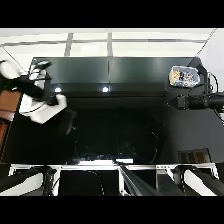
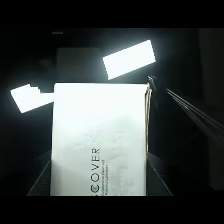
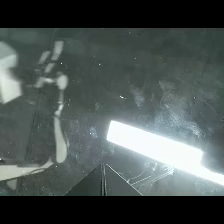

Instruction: Fold the box and place the chain.

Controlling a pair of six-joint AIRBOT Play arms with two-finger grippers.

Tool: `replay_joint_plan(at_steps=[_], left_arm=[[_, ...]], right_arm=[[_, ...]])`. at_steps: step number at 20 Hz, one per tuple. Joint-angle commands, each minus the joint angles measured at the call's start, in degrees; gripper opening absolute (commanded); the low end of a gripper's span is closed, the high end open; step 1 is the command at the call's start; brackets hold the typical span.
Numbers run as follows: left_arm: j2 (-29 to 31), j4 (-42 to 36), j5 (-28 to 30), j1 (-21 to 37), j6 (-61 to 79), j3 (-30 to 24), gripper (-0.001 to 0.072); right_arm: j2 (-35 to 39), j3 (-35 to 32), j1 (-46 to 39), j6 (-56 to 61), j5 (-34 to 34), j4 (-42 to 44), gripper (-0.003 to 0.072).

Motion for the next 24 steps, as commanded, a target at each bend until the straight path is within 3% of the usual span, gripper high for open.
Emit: replay_joint_plan(at_steps=[1, 5, 9, 12, 18, 21, 24], left_arm=[[6.0, 1.1, -2.1, 14.2, -3.2, -7.0, 0.0209], [7.1, 2.0, -7.8, 25.6, -3.3, -9.1, 0.0209], [7.8, 4.7, -7.0, 29.1, -1.2, -9.0, 0.0209], [10.9, 5.8, 0.4, 29.1, 4.0, -11.0, 0.0209], [22.1, -0.7, 21.7, 29.1, 17.3, -27.7, 0.0228], [22.5, -1.0, 25.2, 29.2, 19.1, -31.0, 0.0228], [22.0, -7.8, 25.8, 29.2, 26.7, -31.0, 0.0228]], right_arm=[[0.0, 0.0, 0.0, 0.0, -0.8, -0.1, 0.0012], [0.0, 0.0, 0.0, 0.0, -1.6, -0.1, 0.0012], [0.0, 0.0, 0.0, 0.0, -1.9, -0.1, 0.0011], [0.0, 0.0, 0.0, 0.0, -1.9, -0.1, 0.0011], [0.0, 0.0, 0.0, 0.1, -1.9, -0.1, 0.0012], [0.0, 0.0, 0.0, 0.8, -1.9, -0.1, 0.0012], [0.0, 0.0, 0.0, 1.8, -2.1, 0.0, 0.0011]])
